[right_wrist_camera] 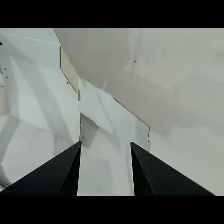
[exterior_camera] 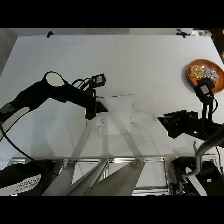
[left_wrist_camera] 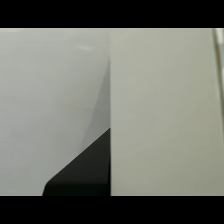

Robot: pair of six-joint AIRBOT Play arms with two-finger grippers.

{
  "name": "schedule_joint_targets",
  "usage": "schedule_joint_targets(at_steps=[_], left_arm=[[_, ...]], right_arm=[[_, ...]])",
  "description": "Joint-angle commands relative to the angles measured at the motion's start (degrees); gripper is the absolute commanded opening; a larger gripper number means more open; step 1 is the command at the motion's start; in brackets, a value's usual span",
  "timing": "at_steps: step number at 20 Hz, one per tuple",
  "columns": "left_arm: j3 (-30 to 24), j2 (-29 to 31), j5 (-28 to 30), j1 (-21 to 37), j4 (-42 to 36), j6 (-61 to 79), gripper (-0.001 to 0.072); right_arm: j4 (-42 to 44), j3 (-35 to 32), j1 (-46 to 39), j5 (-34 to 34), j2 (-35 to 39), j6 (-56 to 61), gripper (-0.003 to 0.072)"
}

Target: Fold the box and place the chain.

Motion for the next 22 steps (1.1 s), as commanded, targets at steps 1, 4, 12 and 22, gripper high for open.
schedule_joint_targets(at_steps=[1,4,12,22], left_arm=[[-0.5,-2.29,6.78,-0.85,-0.04,5.92,0.0004],[-0.5,-5.14,10.97,-2.38,0.02,12.74,0.0004],[-0.5,-8.22,19.67,-6.45,-0.55,17.25,0.0005],[-0.5,-11.96,19.61,-6.47,-5.14,16.81,0.0005]], right_arm=[[-0.37,0.02,0.04,0.15,0.04,0.13,0.0344],[-0.96,0.02,0.02,0.15,0.04,1.31,0.0344],[-1.14,0.02,0.04,0.11,0.0,1.49,0.0344],[-1.4,0.02,0.04,0.11,0.0,1.46,0.0344]])
